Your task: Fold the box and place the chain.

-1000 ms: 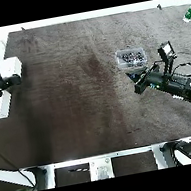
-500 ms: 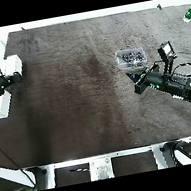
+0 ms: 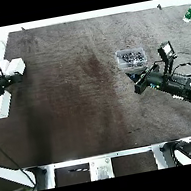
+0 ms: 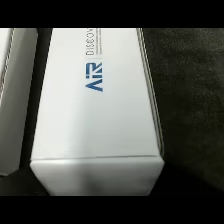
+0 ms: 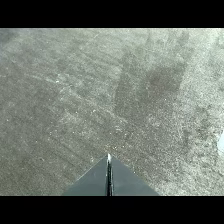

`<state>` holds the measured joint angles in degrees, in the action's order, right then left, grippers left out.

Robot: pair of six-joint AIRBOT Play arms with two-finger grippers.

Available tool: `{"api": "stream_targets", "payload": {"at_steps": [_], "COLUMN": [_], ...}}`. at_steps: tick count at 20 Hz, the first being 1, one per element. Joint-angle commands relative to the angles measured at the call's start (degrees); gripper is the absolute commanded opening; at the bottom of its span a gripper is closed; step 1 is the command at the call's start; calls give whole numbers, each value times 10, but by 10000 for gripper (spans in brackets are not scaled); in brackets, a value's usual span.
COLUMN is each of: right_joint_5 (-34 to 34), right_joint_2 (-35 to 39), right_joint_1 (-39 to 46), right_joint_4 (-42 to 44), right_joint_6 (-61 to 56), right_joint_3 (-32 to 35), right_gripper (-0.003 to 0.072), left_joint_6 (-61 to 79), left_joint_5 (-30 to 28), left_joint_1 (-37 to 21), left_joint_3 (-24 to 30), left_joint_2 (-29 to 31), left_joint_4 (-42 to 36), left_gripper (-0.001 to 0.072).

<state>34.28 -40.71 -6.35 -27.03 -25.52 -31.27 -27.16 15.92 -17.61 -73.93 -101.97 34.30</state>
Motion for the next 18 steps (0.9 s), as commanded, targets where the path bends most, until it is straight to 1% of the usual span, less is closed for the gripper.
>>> {"api": "stream_targets", "payload": {"at_steps": [1, 7, 9, 10, 11, 12, 13, 14, 16, 18], "right_joint_5": [0, 0, 0, 0, 0, 0, -1, -5, -25, -56], "right_joint_2": [0, 0, 0, 0, 0, 0, 0, 0, 0, 0], "right_joint_1": [0, 0, 0, 0, 0, 0, 0, 0, 1, 1], "right_joint_4": [0, 0, 0, 0, 0, 0, 0, 0, 0, 0], "right_joint_6": [0, 0, 0, 0, 0, 0, 0, 0, 0, -13], "right_joint_3": [0, 0, 0, 0, 0, 0, 0, 0, 0, 0], "right_gripper": [12, 12, 12, 12, 12, 12, 12, 12, 12, 11], "left_joint_6": [-4, -4, -4, -4, -4, -2, 9, 23, 17, 40], "left_joint_5": [-2, 4, 19, 37, 63, 92, 125, 159, 172, 164], "left_joint_1": [0, 0, 0, 0, -1, -1, -1, -1, 1, 1], "left_joint_3": [0, -1, -1, -1, -1, 0, 0, 0, 0, 10], "left_joint_2": [0, 17, 38, 54, 70, 88, 108, 130, 176, 231], "left_joint_4": [0, 0, 3, 5, 5, 6, 6, 4, -4, -14], "left_gripper": [720, 720, 720, 720, 671, 455, 190, 19, 17, 14]}}
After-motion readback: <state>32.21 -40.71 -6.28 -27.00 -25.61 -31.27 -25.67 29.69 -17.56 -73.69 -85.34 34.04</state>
